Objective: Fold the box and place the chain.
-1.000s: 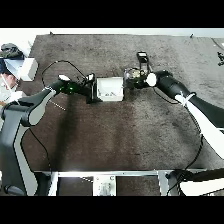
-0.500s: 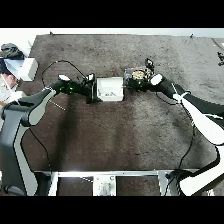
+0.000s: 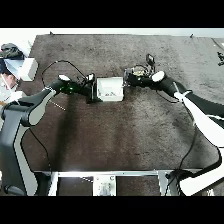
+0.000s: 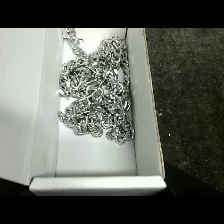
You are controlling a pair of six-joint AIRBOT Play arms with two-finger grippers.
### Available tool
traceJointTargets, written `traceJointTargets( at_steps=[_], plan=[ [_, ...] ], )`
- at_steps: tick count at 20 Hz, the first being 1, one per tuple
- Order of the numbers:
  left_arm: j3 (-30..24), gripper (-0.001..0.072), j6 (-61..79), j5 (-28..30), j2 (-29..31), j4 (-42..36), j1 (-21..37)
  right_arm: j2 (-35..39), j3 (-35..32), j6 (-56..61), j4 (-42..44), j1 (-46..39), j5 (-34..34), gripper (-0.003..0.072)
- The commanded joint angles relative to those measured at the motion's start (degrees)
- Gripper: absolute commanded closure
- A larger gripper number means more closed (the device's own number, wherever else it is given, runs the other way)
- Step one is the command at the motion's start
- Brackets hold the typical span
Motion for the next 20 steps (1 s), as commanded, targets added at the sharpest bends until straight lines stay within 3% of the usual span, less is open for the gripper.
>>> traceJointTargets(
  at_steps=[1, 6, 10, 15, 20],
  plan=[
    [0.0, 0.0437, 0.02, 0.0, 0.0, 0.0, -0.02, 8.83, 0.04, 0.22, -9.07, 1.18, 4.17, 0.0693],
    [0.0, 0.0437, 0.02, 0.0, 0.0, 0.0, -0.02, 22.75, 0.07, 1.42, -16.39, 1.66, 9.64, 0.0693],
    [0.0, 0.0437, 0.02, 0.0, 0.0, 0.0, -0.02, 27.93, 0.07, 1.42, -18.93, 5.29, 11.91, 0.0693],
    [0.0, 0.0437, 0.02, 0.02, 0.0, 0.0, -0.02, 26.84, -0.02, 4.74, -23.52, 13.97, 10.38, 0.0693],
    [0.0, 0.0437, 0.02, 0.02, 0.0, 0.0, -0.02, 19.52, -0.02, 7.96, -25.31, 17.79, 4.0, 0.0693]
  ],
)
